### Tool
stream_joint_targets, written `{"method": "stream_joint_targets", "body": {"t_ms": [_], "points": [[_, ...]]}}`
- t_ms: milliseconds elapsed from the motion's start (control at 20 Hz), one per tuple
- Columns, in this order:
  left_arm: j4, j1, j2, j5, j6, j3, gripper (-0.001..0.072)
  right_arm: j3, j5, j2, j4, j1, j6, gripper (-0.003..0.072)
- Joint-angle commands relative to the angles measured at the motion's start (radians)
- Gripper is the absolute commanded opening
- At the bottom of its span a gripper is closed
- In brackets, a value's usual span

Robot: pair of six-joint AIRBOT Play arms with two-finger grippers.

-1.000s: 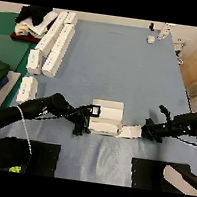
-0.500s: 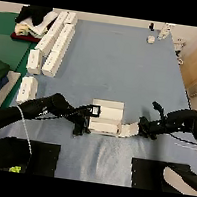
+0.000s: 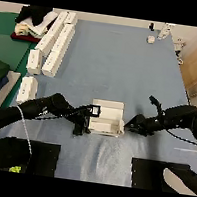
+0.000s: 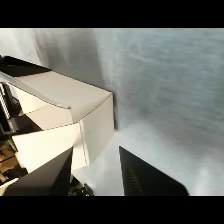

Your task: Fold the box.

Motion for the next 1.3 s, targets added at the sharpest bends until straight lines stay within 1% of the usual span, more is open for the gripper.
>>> {"method": "stream_joint_targets", "body": {"t_ms": [0,200,300,600,850,1000,1250], "points": [[0.0,0.0,0.0,0.0,0.0,0.0,0.0537,0.003,0.106,0.004,0.003,0.119,0.034,0.046],[0.0,0.0,0.0,0.0,0.0,0.0,0.0537,0.053,0.168,0.004,-0.041,0.217,0.104,0.0456],[0.0,0.0,0.0,0.0,0.0,0.0,0.0536,0.09,0.197,0.004,-0.097,0.263,0.17,0.0456],[0.0,0.0,0.0,0.0,0.0,0.0,0.0537,0.192,0.209,-0.029,-0.372,0.451,0.463,0.045],[0.0,0.0,0.0,0.001,0.0,0.0,0.0536,0.285,0.211,-0.079,-0.586,0.637,0.756,0.0415],[0.0,0.0,0.0,0.0,0.0,0.0,0.0536,0.354,0.167,-0.146,-0.685,0.724,0.917,0.0415],[0.0,0.0,0.0,0.0,0.0,0.0,0.0537,0.471,-0.009,-0.284,-0.847,0.834,1.108,0.0414]]}}
